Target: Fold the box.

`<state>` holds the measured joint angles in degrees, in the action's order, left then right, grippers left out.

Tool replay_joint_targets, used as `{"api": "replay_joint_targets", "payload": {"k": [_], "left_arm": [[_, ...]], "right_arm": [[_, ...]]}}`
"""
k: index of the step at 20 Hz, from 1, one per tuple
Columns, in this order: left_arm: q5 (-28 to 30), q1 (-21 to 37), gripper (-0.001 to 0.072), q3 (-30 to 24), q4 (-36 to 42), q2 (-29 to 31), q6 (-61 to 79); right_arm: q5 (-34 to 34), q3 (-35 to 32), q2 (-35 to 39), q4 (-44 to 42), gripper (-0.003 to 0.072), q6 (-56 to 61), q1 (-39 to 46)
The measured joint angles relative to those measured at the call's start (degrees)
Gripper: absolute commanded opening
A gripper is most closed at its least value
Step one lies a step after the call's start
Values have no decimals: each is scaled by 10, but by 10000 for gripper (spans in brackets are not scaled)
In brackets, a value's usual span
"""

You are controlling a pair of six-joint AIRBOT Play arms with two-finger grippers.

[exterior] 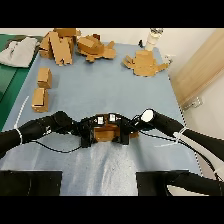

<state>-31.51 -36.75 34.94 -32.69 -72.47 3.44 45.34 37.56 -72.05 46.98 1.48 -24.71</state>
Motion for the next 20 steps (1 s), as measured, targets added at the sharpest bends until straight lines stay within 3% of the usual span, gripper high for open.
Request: {"api": "replay_joint_targets", "payload": {"k": [11,17,18,19,20], "left_arm": [[0,0,402,0,-1,0,0],[0,0,402,0,-1,0,0],[0,0,402,0,-1,0,0],[0,0,402,0,-1,0,0],[0,0,402,0,-1,0,0]], "right_arm": [[59,0,60,138,720,214,1],[133,0,146,218,711,460,1],[148,0,165,232,479,531,1],[163,0,184,250,1,609,1],[179,0,202,264,1,676,1]]}}
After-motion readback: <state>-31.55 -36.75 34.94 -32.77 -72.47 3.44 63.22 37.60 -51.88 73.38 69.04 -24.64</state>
